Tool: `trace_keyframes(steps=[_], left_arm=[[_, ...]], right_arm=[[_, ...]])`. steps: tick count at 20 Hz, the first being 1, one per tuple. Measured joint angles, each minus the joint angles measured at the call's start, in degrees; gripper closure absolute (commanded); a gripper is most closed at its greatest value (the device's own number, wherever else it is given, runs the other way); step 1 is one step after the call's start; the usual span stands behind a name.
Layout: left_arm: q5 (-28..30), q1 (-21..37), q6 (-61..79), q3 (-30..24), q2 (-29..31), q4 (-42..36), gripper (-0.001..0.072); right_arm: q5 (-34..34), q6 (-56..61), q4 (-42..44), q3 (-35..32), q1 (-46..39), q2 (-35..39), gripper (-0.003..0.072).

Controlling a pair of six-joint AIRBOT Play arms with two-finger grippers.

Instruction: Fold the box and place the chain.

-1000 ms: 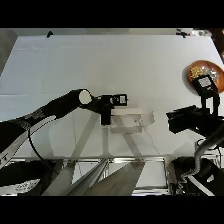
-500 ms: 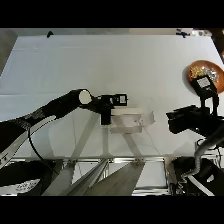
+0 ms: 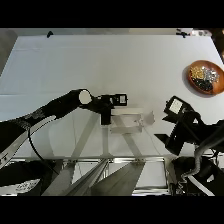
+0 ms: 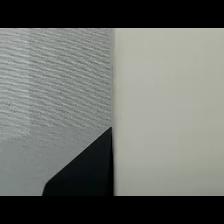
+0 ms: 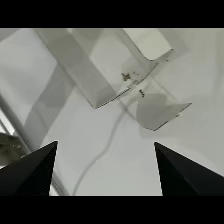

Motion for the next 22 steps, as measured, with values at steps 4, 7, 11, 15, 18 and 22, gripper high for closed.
trace_keyframes(steps=[4,7,11,15,18,22], left_arm=[[0.0,0.0,0.0,0.0,0.0,0.0,0.0693],[0.0,0.0,0.0,0.0,0.0,0.0,0.0693],[0.0,0.0,0.0,0.0,0.0,0.0,0.0693],[-0.2,0.0,0.0,0.0,0.0,0.0,0.0693],[-0.3,0.0,0.0,0.0,0.0,0.0,0.0693],[-0.3,0.0,0.0,0.0,0.0,0.0,0.0693]], right_arm=[[3.7,-7.6,3.4,0.0,0.0,-0.4,-0.003],[4.8,-14.4,5.0,0.0,0.0,-1.6,-0.0029],[6.3,-23.2,5.6,-0.3,0.0,-5.6,-0.0026],[-0.2,-27.2,5.3,-3.1,0.0,-9.0,-0.0023],[-7.8,-30.1,5.1,-7.8,0.0,-10.3,-0.002],[-17.9,-33.7,7.7,-14.8,0.0,-10.6,-0.0019]])
